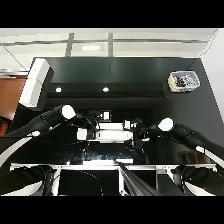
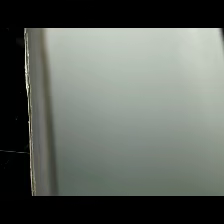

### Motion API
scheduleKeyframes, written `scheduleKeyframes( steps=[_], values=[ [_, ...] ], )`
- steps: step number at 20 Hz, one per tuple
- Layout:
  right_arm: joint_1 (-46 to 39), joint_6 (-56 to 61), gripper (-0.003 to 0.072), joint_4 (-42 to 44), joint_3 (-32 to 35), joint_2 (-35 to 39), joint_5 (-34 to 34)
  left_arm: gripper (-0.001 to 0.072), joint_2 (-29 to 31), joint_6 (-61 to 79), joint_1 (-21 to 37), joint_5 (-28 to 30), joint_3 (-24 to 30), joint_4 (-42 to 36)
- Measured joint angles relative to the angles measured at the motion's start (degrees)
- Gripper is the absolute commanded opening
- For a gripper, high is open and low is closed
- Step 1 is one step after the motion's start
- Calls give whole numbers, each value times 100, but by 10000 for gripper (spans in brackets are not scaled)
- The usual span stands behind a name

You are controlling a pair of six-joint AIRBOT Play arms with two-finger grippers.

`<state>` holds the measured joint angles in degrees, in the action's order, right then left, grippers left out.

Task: Fold the box and place the chain.

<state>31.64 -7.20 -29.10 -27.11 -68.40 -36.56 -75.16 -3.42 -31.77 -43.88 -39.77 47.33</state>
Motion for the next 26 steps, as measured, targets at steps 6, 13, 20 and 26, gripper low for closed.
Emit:
scheduleKeyframes(
  steps=[6, 13, 20, 26],
  values=[
    [46, 79, 638, -90, 0, -4, 76, 29, 0, 0, 0, -7, 0, -2],
    [52, 101, 638, -114, 0, -4, 94, 29, 0, 0, 0, -11, 0, -2],
    [52, 107, 484, -120, 0, -4, 105, 106, 4, 0, 0, -7, 0, 4],
    [52, 103, 483, -133, 0, -4, 87, 411, 352, -498, 7, -448, -203, 839]
  ],
)
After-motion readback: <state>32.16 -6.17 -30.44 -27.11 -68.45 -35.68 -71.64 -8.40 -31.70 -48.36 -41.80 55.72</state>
